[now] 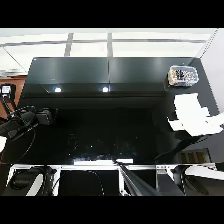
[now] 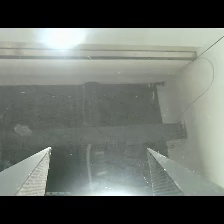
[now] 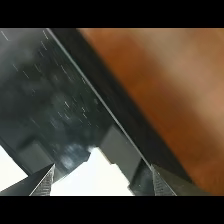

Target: Fold the box and place the chain.

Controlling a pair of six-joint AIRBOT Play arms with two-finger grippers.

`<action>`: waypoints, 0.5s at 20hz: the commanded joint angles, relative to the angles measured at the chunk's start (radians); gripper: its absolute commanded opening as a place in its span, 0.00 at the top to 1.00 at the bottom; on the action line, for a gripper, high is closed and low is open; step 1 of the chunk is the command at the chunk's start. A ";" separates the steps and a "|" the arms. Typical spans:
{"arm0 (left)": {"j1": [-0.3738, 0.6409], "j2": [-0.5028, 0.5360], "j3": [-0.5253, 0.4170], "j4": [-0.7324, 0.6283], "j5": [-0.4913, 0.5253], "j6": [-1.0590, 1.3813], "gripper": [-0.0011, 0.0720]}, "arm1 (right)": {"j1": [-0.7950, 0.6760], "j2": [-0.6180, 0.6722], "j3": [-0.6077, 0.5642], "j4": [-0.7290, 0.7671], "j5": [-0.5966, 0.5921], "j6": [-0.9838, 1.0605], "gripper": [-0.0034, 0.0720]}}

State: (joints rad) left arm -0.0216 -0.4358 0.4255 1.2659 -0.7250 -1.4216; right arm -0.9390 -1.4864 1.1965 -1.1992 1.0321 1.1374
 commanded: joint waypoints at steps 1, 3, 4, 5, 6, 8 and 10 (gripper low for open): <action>0.000 0.000 0.000 -0.001 0.000 0.000 0.02 | -0.019 -0.190 0.164 0.015 0.262 -0.167 0.02; 0.000 0.000 0.000 -0.009 0.000 -0.001 0.02 | 0.006 -0.205 0.168 0.011 0.290 -0.284 0.21; 0.000 0.000 0.000 -0.019 0.002 -0.001 0.02 | 0.017 -0.205 0.168 -0.004 0.299 -0.315 0.34; 0.000 0.000 0.000 -0.023 0.007 -0.001 0.02 | 0.028 -0.205 0.168 -0.028 0.300 -0.318 0.56; 0.000 0.000 0.000 -0.023 0.011 -0.001 0.02 | 0.037 -0.204 0.169 -0.035 0.302 -0.319 0.80; 0.000 0.000 0.000 -0.023 0.011 -0.001 0.02 | 0.062 -0.195 0.168 -0.026 0.342 -0.319 0.94; 0.000 0.000 0.000 -0.023 0.011 0.000 0.02 | 0.097 -0.163 0.168 0.007 0.380 -0.318 0.94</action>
State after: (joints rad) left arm -0.0216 -0.4358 0.4255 1.2472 -0.7177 -1.4220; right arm -0.8791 -1.6657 1.3575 -1.2144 1.3437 0.8474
